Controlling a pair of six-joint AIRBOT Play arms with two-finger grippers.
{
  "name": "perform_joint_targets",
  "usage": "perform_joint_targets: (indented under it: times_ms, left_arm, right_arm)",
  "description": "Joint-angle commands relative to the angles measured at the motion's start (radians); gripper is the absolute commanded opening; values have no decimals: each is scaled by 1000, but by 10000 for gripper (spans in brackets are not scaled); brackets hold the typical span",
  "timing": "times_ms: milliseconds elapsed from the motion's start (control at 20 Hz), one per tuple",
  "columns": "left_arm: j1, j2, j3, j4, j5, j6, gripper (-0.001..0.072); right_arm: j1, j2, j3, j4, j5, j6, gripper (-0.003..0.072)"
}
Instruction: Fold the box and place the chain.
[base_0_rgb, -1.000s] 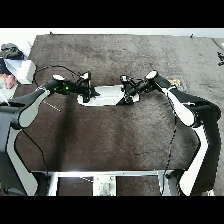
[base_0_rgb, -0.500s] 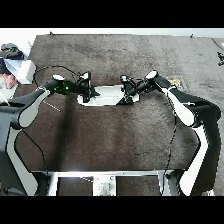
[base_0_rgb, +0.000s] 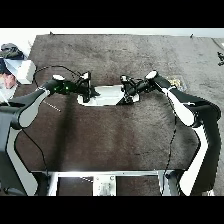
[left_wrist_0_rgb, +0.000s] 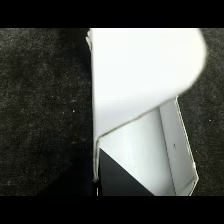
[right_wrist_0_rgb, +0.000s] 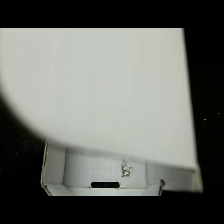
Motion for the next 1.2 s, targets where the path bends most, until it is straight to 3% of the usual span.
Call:
perform_joint_targets:
  times_ms: [0,50,100,150,400,800,950,1150]
  left_arm:
    - [0,1,0,-15,-2,0,12]
    - [0,1,0,-18,-2,1,23]
    - [0,1,0,-20,-1,1,225]
    - [0,1,0,-28,-3,0,309]
    - [21,8,29,-28,-65,-46,290]
    - [176,9,176,12,-369,-233,286]
    - [168,41,179,60,-401,-252,7]
    - [136,153,170,140,-283,-368,3]
  right_arm:
    - [0,0,1,1,0,0,431]
    - [0,0,1,0,1,0,430]
    - [0,0,1,0,1,0,430]
    - [0,0,1,1,1,0,431]
    - [0,0,1,1,1,0,431]
    - [0,0,1,0,1,0,431]
    - [0,0,1,1,1,0,430]
    - [-1,0,1,0,0,0,431]
